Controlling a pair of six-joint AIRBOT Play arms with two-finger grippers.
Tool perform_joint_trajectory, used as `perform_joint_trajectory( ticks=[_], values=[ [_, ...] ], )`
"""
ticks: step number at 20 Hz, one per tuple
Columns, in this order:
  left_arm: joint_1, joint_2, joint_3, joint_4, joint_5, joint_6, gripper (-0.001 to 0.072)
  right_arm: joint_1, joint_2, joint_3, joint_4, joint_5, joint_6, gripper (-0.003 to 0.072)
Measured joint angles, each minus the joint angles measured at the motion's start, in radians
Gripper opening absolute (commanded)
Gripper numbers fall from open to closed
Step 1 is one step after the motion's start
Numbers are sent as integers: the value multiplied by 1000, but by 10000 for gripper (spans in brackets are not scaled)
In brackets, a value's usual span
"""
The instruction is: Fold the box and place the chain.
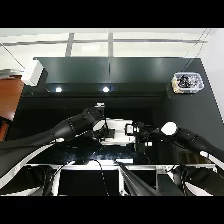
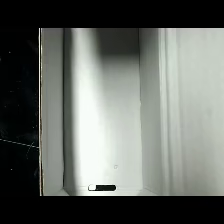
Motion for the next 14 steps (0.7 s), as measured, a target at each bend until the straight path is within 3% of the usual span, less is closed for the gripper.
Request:
perform_joint_trajectory(
  ticks=[2, 3, 4, 8, 14],
  values=[
    [1, 0, 0, 0, 0, 2, 27, 0, 0, 0, 0, 0, 0, 426],
    [1, 0, 0, 1, 1, 4, 27, 0, 0, 0, 0, 0, 0, 655],
    [1, 0, 0, 2, 2, 7, 27, 0, 0, 0, 0, 1, 0, 703],
    [13, 1, 0, 5, -2, 12, 27, 0, 20, 23, -31, 13, 8, 703],
    [43, 10, -1, 19, -19, 19, 27, 0, 64, 80, -227, 90, 153, 695]
  ],
)
